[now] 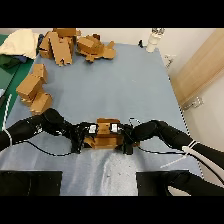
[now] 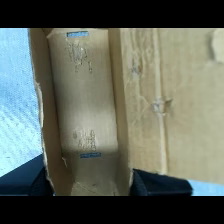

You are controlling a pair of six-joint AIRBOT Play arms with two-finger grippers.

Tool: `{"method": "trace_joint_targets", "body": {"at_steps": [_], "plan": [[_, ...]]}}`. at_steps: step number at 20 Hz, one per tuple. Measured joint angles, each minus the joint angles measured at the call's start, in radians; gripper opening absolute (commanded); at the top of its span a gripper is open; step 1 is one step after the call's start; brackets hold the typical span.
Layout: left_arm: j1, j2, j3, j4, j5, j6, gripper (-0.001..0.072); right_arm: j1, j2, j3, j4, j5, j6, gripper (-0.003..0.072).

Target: Fold the box.

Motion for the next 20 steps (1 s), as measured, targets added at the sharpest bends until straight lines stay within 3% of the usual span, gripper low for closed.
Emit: {"method": "trace_joint_targets", "body": {"at_steps": [1, 2, 9, 10, 11, 20], "plan": [[-0.01, 0.0, 0.0, -0.001, 0.017, -0.004, 0.0217, 0.0, 0.0, 0.0, 0.0, 0.0, 0.0, 0.051], [-0.018, 0.0, 0.0, 0.0, 0.037, -0.01, 0.0164, 0.0, 0.0, 0.0, 0.0, 0.0, 0.0, 0.0509], [-0.061, 0.0, 0.0, -0.004, 0.112, -0.024, 0.0162, 0.0, 0.0, 0.0, 0.0, 0.0, 0.0, 0.0509], [-0.069, 0.0, 0.0, -0.005, 0.121, -0.024, 0.0136, 0.0, 0.0, 0.0, 0.0, 0.0, 0.0, 0.051], [-0.078, 0.0, 0.0, -0.008, 0.13, -0.026, 0.0012, 0.0, 0.0, 0.0, 0.0, 0.0, 0.0, 0.051], [-0.12, 0.0, 0.0, -0.023, 0.167, -0.028, 0.0013, 0.0, 0.0, 0.0, -0.001, -0.001, 0.0, 0.0509]]}}
